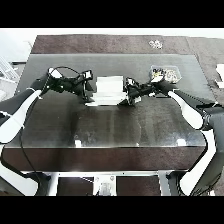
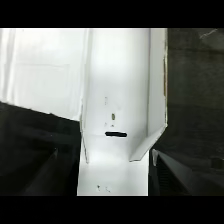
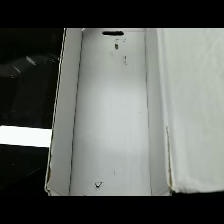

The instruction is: Fold the box and place the chain.

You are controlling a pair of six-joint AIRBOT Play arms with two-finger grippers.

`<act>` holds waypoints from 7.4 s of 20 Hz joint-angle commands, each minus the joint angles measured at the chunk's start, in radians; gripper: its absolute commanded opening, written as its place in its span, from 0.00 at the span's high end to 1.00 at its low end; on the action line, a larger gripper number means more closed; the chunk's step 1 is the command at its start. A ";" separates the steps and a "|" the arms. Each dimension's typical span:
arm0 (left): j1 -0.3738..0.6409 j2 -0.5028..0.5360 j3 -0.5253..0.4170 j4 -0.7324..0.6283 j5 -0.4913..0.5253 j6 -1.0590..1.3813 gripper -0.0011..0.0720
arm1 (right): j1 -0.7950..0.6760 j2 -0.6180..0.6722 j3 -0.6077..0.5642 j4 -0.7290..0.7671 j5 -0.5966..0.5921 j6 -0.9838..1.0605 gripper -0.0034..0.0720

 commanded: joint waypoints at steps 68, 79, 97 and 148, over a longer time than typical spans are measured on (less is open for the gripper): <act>-0.044 -0.091 0.001 -0.140 0.124 0.109 0.96 | 0.000 0.000 0.000 0.000 0.000 0.000 0.18; 0.063 -0.011 0.001 -0.211 0.001 0.093 0.96 | 0.000 0.000 0.000 0.000 0.000 0.000 0.18; 0.319 0.258 -0.189 -0.189 -0.031 -0.837 0.96 | 0.000 0.000 0.000 0.000 0.000 0.000 0.18; 0.142 0.000 -0.182 -0.352 -0.059 -0.959 0.71 | 0.000 0.000 0.000 0.000 0.000 0.000 0.18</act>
